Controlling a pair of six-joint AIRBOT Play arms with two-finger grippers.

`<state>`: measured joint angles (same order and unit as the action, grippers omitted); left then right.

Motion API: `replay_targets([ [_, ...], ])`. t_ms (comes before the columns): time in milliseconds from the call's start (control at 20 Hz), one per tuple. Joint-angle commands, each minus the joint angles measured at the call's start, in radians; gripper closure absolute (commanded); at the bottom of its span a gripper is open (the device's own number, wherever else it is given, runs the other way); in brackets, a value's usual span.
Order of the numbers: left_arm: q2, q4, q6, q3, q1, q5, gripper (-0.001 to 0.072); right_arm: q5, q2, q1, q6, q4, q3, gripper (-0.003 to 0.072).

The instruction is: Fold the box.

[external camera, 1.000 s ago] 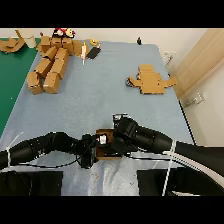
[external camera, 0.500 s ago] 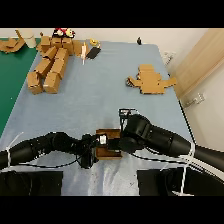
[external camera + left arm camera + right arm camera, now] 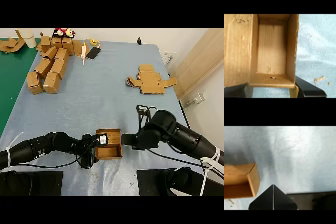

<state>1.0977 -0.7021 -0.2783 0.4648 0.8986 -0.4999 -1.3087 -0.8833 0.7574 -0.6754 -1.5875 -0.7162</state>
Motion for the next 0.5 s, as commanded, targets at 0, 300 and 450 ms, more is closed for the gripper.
replay_targets([
  [0, 0.000, 0.000, 0.000, 0.000, -0.001, 0.000, 0.0195, 0.177, 0.036, -0.283, -0.386, -0.235, 0.108, 0.0685],
  [300, 0.000, 0.000, 0.000, 0.000, -0.001, 0.000, 0.0195, 0.242, -0.183, -0.687, -1.179, -0.845, 0.108, 0.0685],
  [450, 0.000, 0.000, 0.000, 0.000, -0.001, 0.000, 0.0196, 0.196, -0.349, -0.691, -1.280, -0.908, 0.044, 0.0685],
])
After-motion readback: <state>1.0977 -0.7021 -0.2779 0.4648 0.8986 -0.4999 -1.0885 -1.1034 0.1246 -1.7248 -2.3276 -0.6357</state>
